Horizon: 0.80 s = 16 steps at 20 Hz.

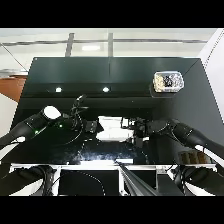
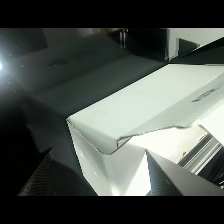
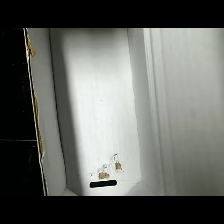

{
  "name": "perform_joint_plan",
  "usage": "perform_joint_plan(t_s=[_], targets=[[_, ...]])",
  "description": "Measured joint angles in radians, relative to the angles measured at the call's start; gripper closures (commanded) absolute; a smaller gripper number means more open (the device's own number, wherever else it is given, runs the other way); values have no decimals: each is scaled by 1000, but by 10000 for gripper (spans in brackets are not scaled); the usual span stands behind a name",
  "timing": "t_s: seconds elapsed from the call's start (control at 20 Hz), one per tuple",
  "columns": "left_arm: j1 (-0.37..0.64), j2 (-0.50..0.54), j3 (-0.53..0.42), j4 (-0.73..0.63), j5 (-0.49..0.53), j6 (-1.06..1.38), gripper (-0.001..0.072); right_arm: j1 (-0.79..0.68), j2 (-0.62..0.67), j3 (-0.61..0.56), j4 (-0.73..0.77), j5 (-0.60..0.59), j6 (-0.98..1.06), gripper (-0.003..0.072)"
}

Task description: Fold the box and place the chain.

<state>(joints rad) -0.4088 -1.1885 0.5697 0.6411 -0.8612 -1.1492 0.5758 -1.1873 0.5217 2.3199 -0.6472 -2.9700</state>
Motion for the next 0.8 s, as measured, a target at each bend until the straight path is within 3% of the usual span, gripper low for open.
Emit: perform_joint_plan(t_s=[0.45, 0.6, 0.65, 0.75, 0.8], targets=[[-100, 0, 24, 134, 79, -195, 11, 0, 0, 0, 1, 0, 1, 219], [-140, 0, 58, 257, 72, -363, 23, 0, 0, 0, 0, 0, 1, 219], [-159, 0, 72, 318, 58, -432, 48, 0, 0, 0, 0, 0, 1, 219], [-208, 0, 100, 432, 39, -567, 289, 0, 0, 0, 1, 1, 3, 219], [-234, -1, 111, 480, 37, -634, 332, 0, 0, 0, 1, 1, 4, 219]])
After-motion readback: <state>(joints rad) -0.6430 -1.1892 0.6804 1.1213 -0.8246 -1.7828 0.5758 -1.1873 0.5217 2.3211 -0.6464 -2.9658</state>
